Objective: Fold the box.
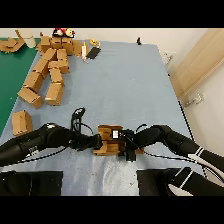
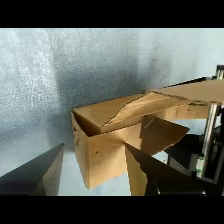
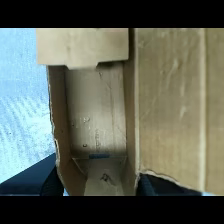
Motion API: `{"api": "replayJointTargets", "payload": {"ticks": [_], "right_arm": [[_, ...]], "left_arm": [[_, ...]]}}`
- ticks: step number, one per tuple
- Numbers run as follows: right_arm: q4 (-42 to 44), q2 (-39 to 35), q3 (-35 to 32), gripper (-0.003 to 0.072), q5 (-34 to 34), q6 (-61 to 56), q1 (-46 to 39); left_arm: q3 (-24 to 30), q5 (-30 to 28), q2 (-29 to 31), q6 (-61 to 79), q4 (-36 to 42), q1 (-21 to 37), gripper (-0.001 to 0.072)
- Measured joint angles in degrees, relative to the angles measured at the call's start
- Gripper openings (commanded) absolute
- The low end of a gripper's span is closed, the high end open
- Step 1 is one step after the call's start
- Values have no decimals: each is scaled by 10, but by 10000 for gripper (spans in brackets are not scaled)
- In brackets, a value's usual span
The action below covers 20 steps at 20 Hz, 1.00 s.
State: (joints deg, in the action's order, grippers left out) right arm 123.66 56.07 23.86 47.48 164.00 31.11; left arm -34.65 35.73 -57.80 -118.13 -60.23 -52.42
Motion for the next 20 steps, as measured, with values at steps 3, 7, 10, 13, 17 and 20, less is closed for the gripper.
{"api": "replayJointTargets", "payload": {"ticks": [3, 7, 10, 13, 17, 20], "right_arm": [[0, 0, 0, 474, 0, 0, 0], [0, 0, 0, 474, 0, 0, 0], [0, 0, 0, 474, 0, 0, 0], [0, 0, 0, 474, 0, 0, 0], [0, 0, 0, 474, 0, 0, 0], [0, 0, 0, 474, 0, 0, 0]], "left_arm": [[-32, 23, -36, -36, -36, -14, 568], [-66, 61, -66, -77, -84, -23, 568], [-78, 83, -75, -105, -103, -28, 568], [-85, 94, -81, -134, -118, -37, 567], [-118, 130, -110, -198, -172, -70, 568], [-157, 169, -143, -229, -214, -93, 568]]}}
